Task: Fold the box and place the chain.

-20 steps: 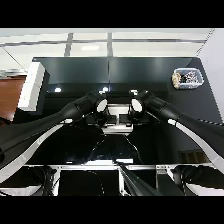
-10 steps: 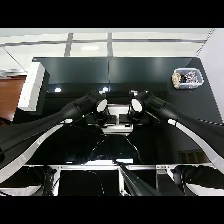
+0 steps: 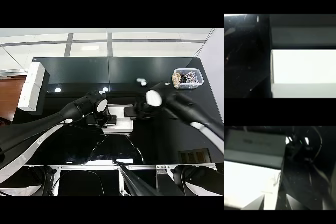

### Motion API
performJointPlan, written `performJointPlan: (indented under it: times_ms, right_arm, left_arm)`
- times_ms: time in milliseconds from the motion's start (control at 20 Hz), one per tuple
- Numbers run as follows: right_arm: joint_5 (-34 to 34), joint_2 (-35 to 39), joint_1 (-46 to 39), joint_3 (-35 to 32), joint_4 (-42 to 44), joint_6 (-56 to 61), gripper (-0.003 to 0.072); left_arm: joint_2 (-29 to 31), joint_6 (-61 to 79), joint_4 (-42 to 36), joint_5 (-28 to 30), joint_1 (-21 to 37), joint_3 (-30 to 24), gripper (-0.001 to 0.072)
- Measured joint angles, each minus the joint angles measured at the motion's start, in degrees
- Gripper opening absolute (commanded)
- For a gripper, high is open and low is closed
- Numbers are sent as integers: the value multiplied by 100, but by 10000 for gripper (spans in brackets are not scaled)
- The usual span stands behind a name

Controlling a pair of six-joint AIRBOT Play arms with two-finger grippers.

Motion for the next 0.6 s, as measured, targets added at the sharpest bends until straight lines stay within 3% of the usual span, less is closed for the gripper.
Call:
performJointPlan:
  times_ms: [150, 350, 400, 450, 600]
  right_arm:
    - [-35, 739, -411, 22, -184, -380, 322]
    - [-422, 1167, -1187, -24, -1600, -597, 322]
    - [-595, 1161, -1423, -68, -1943, -621, 485]
    - [-837, 1104, -1709, -116, -2223, -638, 718]
    - [-1596, 632, -2597, -192, -2540, -671, 718]
  left_arm:
    - [0, -2, 0, 15, 0, 0, 27]
    - [0, -2, 0, 17, 0, 0, 27]
    - [0, -2, 0, 17, 0, 2, 27]
    - [0, -2, 0, 17, 0, 0, 27]
    - [0, -2, 0, 17, 0, 0, 27]
